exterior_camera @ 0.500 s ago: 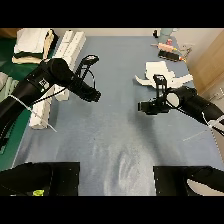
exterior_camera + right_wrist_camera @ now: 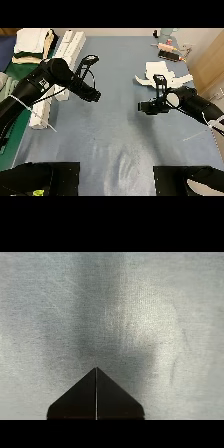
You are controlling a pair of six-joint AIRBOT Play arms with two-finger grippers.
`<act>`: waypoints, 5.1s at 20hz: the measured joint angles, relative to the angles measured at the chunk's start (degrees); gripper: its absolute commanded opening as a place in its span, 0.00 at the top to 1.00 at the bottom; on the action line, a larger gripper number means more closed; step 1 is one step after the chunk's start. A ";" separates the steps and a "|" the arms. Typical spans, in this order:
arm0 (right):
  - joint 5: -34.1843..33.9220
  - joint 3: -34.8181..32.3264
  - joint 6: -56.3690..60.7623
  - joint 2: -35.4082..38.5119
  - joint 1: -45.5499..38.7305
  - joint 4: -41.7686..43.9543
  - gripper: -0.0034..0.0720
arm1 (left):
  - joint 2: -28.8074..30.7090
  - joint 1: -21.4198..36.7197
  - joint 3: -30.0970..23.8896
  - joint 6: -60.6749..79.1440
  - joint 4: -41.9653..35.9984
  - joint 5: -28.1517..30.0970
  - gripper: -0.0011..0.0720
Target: Fold the box.
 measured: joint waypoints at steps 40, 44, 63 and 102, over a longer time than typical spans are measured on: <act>15.32 69.94 -43.21 -61.40 -56.41 49.00 0.95 | -1.77 0.00 0.00 0.00 -1.46 10.62 0.96; 22.16 69.83 -44.65 -60.74 -56.17 57.27 0.96 | -1.75 0.00 0.00 -0.79 -1.49 9.75 0.96; 4.61 -14.88 -42.93 7.30 -39.54 53.11 0.95 | 11.87 0.13 -14.91 -3.30 -3.78 -0.35 0.96; 8.31 -24.76 -66.42 13.57 -18.12 51.15 0.95 | 4.85 24.20 -23.52 11.21 -29.03 -9.33 0.27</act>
